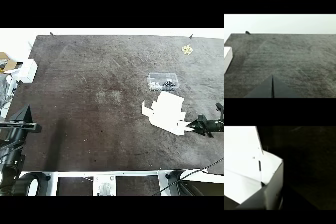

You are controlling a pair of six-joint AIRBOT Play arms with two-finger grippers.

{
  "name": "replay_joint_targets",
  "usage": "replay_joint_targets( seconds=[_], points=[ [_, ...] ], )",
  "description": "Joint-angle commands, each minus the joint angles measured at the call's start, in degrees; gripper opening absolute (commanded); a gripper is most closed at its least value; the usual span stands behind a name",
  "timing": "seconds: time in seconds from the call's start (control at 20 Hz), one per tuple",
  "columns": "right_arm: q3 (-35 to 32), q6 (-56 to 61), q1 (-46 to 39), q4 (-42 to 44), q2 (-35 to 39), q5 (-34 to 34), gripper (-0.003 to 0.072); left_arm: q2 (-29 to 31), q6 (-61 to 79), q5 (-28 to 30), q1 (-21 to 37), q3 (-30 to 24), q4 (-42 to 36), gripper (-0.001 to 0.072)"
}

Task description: Fold the box and place the chain.

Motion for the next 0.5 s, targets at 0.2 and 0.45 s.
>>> replay_joint_targets(
  seconds=[0.2, 0.45],
  points=[
    [-1.36, -7.74, -2.69, 3.87, 3.15, 6.91, 0.0002, 0.04, 0.0, 0.0, -0.02, -0.04, 0.02, 0.0012],
    [-12.09, -11.56, 3.13, 12.11, 10.84, 8.66, 0.0001, 0.04, 0.0, 0.0, -0.02, -0.04, 0.02, 0.0012]
  ],
)
